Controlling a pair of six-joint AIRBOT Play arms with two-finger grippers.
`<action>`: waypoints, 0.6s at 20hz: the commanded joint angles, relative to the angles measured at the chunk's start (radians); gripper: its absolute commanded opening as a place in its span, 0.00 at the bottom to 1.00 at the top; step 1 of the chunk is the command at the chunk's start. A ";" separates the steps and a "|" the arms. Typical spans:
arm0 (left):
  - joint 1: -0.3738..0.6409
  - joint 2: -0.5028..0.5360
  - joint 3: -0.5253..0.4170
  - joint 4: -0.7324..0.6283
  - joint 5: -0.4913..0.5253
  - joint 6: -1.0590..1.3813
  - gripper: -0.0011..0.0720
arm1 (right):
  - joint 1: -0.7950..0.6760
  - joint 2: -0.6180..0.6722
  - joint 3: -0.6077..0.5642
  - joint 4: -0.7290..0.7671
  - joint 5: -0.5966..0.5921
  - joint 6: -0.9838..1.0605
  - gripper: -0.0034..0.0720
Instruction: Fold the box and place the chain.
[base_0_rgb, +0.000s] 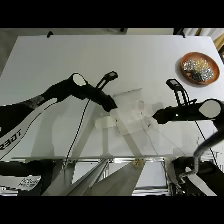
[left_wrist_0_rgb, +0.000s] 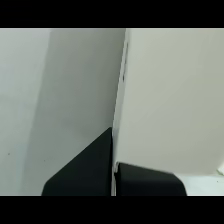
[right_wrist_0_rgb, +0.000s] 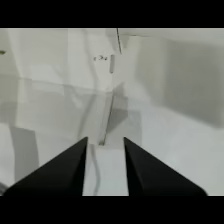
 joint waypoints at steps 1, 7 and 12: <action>-0.001 0.061 0.001 -0.005 -0.028 0.145 0.02 | 0.000 0.007 0.066 0.019 0.121 0.000 0.47; -0.010 0.140 0.001 -0.003 -0.200 0.419 0.02 | 0.000 0.125 0.187 -0.001 0.229 0.000 0.47; -0.010 0.134 0.001 -0.003 -0.148 0.462 0.02 | 0.000 0.243 0.187 -0.119 0.229 0.000 0.47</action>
